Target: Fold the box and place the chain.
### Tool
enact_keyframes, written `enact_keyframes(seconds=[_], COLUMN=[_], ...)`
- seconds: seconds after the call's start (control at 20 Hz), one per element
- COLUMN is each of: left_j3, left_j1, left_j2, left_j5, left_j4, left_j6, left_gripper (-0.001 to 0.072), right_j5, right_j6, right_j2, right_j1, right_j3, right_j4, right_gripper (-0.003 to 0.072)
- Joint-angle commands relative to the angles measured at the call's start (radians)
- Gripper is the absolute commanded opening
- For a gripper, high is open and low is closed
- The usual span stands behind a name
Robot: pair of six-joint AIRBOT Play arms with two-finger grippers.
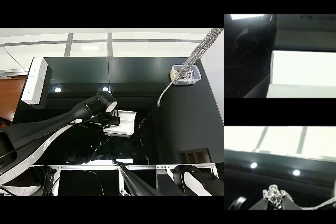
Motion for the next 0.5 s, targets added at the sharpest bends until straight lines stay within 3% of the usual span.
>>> enact_keyframes(seconds=[0.0,0.45], left_j3=[0.000,0.000], left_j1=[0.001,0.001], left_j2=[0.000,0.000], left_j5=[0.001,0.001], left_j4=[0.000,0.000], left_j6=[0.000,-0.001], left_gripper=[0.0026,0.0026], right_j5=[0.108,0.248], right_j6=[-0.030,-0.045], right_j2=[0.036,0.034], right_j1=[0.081,0.238], right_j3=[0.000,-0.006], right_j4=[0.007,0.055], right_gripper=[0.0014,0.0014])
